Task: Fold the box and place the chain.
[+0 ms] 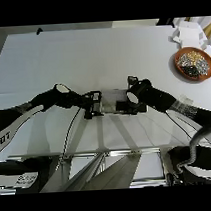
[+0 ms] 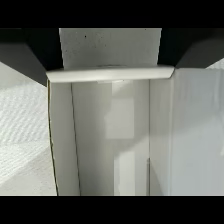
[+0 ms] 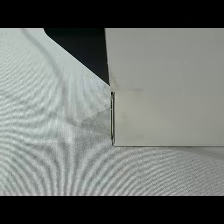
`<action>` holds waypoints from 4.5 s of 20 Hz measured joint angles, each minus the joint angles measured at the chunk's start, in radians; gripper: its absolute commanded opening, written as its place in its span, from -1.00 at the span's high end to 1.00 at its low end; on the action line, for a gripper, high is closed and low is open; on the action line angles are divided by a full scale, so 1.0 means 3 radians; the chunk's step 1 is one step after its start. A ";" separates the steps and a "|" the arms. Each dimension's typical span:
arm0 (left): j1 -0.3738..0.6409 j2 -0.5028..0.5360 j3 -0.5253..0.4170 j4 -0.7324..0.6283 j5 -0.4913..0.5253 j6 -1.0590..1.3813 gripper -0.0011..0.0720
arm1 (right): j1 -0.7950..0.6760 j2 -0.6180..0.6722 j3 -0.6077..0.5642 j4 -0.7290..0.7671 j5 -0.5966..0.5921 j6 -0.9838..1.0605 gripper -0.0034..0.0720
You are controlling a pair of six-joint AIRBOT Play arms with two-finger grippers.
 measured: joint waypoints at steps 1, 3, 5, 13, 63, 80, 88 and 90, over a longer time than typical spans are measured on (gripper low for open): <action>0.0000 0.0000 0.0001 0.0000 0.0000 0.0000 0.55 | 0.0000 -0.0008 0.0001 0.0003 0.0001 0.0025 0.72; 0.0000 0.0000 0.0001 -0.0001 0.0000 -0.0003 0.55 | 0.0001 -0.0046 -0.0001 0.0013 -0.0085 0.0089 0.37; 0.0000 -0.0001 0.0000 -0.0003 0.0001 -0.0003 0.55 | 0.0001 -0.0056 0.0000 0.0019 -0.0076 0.0126 0.37; 0.0000 0.0000 0.0001 0.0001 0.0000 0.0000 0.55 | 0.0001 -0.0071 0.0000 -0.0025 -0.0039 0.0160 0.86; -0.0001 0.0000 0.0001 -0.0001 0.0000 -0.0004 0.55 | -0.3984 -0.1433 0.2033 0.0343 -0.0417 -0.3075 0.86; 0.0000 0.0000 0.0000 -0.0001 0.0000 -0.0004 0.55 | -0.3671 0.0632 0.2035 0.0753 0.0847 -0.3698 0.86; -0.0001 0.0000 0.0000 -0.0001 0.0000 -0.0004 0.55 | -0.2962 0.1442 0.1907 0.0964 0.1653 -0.3560 0.87; -0.0001 0.0000 0.0000 -0.0001 0.0000 -0.0004 0.55 | -0.2673 0.1624 0.1795 0.1038 0.1690 -0.3455 0.87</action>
